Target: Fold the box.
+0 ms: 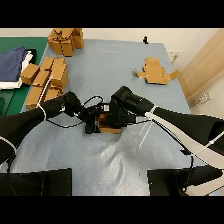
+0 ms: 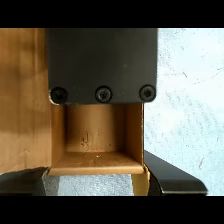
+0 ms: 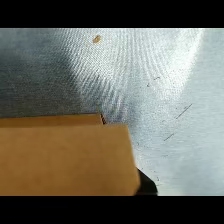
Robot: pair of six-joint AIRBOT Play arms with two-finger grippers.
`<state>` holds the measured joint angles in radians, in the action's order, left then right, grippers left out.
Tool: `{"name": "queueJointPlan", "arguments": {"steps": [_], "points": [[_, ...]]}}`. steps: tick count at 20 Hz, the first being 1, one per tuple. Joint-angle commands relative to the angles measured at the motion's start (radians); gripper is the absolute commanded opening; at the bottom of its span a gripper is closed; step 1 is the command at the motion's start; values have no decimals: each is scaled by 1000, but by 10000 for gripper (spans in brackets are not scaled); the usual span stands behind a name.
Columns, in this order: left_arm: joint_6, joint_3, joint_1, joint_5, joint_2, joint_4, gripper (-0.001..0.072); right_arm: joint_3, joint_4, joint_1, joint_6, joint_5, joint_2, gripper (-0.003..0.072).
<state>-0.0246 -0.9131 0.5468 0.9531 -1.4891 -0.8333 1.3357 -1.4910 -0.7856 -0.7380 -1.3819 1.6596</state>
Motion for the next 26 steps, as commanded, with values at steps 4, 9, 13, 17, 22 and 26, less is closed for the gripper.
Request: {"name": "queueJointPlan", "arguments": {"steps": [4, 9, 13, 17, 22, 26], "points": [[-1, -1, 0, 0, 0, -1, 295, 2, -9, -8, -20, -12, 32, 5], [-1, -1, 0, 0, 0, -2, 295, 6, -8, -3, -42, 24, -26, 312], [-1, -1, 0, 0, 0, -2, 295, 5, 3, 20, -71, 40, -105, 312], [-1, -1, 0, 0, 0, -2, 295, -5, -11, 63, -140, 34, -184, 312], [-1, -1, 0, -1, 0, -5, 295, -165, -93, 114, -265, 116, -386, 240], [-1, -1, 0, -2, 0, -5, 295, -423, -234, 274, -333, 386, -575, 2]]}}
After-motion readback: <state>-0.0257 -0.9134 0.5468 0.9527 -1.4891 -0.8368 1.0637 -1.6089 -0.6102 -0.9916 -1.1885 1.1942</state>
